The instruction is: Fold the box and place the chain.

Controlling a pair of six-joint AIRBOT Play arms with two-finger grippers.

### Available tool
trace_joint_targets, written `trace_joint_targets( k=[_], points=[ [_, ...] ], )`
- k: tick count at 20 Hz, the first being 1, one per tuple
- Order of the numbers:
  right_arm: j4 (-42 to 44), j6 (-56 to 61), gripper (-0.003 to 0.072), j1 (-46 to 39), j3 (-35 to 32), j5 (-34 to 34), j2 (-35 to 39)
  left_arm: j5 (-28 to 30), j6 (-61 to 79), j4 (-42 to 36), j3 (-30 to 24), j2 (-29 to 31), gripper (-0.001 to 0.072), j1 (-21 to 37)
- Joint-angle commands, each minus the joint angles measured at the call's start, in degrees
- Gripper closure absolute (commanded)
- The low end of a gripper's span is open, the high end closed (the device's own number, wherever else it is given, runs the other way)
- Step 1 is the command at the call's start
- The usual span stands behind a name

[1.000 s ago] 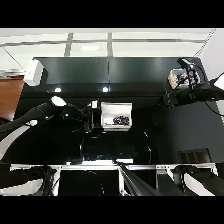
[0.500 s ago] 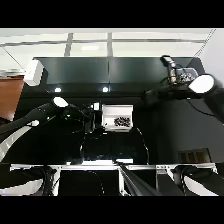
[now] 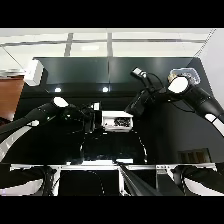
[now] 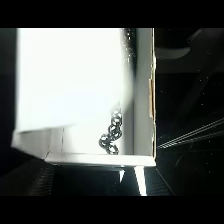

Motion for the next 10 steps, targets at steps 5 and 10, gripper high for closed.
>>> trace_joint_targets(
  k=[5,10],
  points=[
    [-2.2,-13.5,-0.0027,3.6,0.3,7.3,-0.2,-0.1,0.0,0.0,0.0,0.0,0.0309,0.0],
    [-3.7,-13.7,-0.0027,4.4,0.3,6.8,-0.7,-0.1,0.0,0.0,0.0,0.0,0.0309,0.0]
  ],
)
